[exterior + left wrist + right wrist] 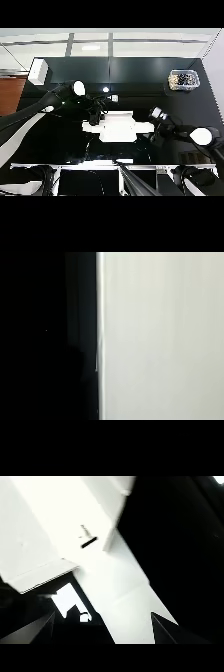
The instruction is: Fold the box and place the chain.
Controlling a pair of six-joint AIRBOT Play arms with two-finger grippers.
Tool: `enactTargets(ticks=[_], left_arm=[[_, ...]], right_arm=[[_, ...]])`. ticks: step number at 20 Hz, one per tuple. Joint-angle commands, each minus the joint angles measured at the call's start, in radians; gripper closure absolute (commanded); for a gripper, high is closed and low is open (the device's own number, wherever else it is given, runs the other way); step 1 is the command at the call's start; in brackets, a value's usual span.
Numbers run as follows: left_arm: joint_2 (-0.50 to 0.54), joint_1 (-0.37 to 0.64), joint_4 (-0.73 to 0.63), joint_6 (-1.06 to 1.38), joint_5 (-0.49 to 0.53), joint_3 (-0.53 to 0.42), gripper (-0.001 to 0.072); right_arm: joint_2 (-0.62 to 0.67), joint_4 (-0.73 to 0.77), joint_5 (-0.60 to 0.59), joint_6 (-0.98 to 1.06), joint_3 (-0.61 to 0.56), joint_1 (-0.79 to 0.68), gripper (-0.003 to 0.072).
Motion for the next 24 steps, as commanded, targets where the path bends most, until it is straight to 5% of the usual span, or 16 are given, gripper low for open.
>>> enactTargets(ticks=[1,11,24], left_arm=[[-0.003,-0.001,0.009,-0.007,-0.013,-0.001,0.0684],[-0.003,-0.001,0.008,-0.014,-0.013,-0.001,0.0684],[-0.003,-0.001,0.008,-0.018,-0.014,-0.001,0.0685]], right_arm=[[-0.083,0.044,-0.037,-0.186,-0.024,0.082,-0.0023],[-0.212,0.367,-0.112,-0.468,-0.024,0.133,-0.0022],[-0.219,0.281,-0.155,-0.586,0.088,0.148,-0.0022]])
